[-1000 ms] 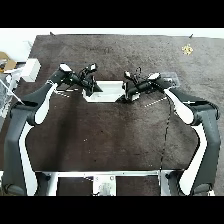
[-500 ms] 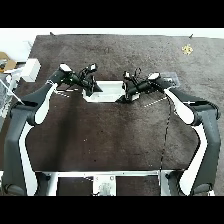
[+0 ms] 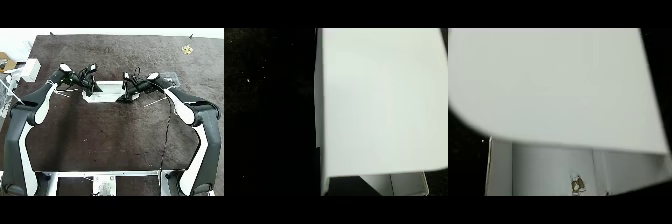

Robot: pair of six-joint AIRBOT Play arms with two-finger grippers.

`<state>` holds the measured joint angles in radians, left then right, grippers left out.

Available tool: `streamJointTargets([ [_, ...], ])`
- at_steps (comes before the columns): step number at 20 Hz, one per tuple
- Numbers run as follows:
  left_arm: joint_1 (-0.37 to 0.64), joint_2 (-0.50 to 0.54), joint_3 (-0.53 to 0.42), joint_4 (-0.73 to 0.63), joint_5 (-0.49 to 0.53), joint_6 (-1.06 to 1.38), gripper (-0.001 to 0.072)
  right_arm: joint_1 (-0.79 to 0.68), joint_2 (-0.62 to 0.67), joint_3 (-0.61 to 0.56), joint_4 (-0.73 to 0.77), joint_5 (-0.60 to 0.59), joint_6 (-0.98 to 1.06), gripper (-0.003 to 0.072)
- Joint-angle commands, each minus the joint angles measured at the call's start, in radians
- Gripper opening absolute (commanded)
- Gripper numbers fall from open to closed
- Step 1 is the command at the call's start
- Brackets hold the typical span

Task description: Fold the box and place the chain.

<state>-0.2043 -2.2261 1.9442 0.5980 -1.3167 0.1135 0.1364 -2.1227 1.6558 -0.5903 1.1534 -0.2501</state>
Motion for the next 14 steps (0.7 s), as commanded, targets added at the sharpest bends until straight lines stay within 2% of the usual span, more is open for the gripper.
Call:
streamJointTargets([
  [1,0.0,0.0,0.0,0.0,0.0,0.0,0.0012,0.0,-0.001,0.0,-0.023,-0.017,0.0,0.0446],
  [14,0.001,0.0,0.0,-0.008,-0.001,-0.001,0.0012,0.0,-0.001,0.0,-0.023,-0.017,0.0,0.0445],
])
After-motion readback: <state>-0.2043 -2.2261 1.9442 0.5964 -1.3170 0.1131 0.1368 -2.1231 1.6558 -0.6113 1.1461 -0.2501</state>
